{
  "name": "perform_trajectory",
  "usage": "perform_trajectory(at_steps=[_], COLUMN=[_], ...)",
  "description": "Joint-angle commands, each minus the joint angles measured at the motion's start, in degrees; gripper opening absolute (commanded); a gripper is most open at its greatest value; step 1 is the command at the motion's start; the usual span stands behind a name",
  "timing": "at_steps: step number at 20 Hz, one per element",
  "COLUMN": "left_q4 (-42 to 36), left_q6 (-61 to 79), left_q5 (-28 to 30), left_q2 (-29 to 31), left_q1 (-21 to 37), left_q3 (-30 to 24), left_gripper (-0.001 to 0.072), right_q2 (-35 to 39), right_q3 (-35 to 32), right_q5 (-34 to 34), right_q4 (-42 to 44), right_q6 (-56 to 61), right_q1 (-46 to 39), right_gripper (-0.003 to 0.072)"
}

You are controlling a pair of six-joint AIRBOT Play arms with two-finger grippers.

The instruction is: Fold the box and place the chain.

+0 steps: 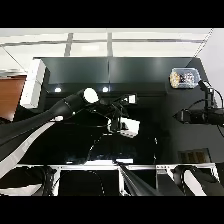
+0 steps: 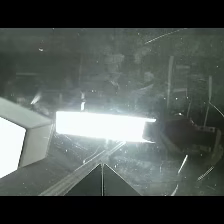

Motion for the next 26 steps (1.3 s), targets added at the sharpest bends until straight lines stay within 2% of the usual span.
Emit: perform_trajectory(at_steps=[1,7,13,18,26], left_q4=[1.29,1.77,3.32,10.99,10.97], left_q6=[-0.66,-0.61,-0.28,1.68,3.98], left_q5=[-0.70,-3.26,-3.39,-3.08,-0.44], left_q2=[-1.31,-1.75,-1.77,-2.19,-3.34], left_q1=[-0.13,-1.55,-1.77,-3.06,-4.50], left_q3=[0.22,0.28,0.28,0.26,0.26], left_gripper=[0.0702,0.0702,0.0702,0.0703,0.0703], right_q2=[0.02,0.02,0.02,0.02,0.02], right_q3=[-0.04,-0.72,-1.60,-1.66,-1.70], right_q5=[-0.33,-0.74,-0.72,-0.76,-0.76], right_q4=[0.00,0.02,0.07,0.22,0.22], right_q6=[-0.28,-0.39,-0.46,-0.46,-0.46], right_q1=[-0.04,-0.04,-0.04,-0.04,-0.04], right_gripper=[0.0014,0.0014,0.0014,0.0014,0.0014])
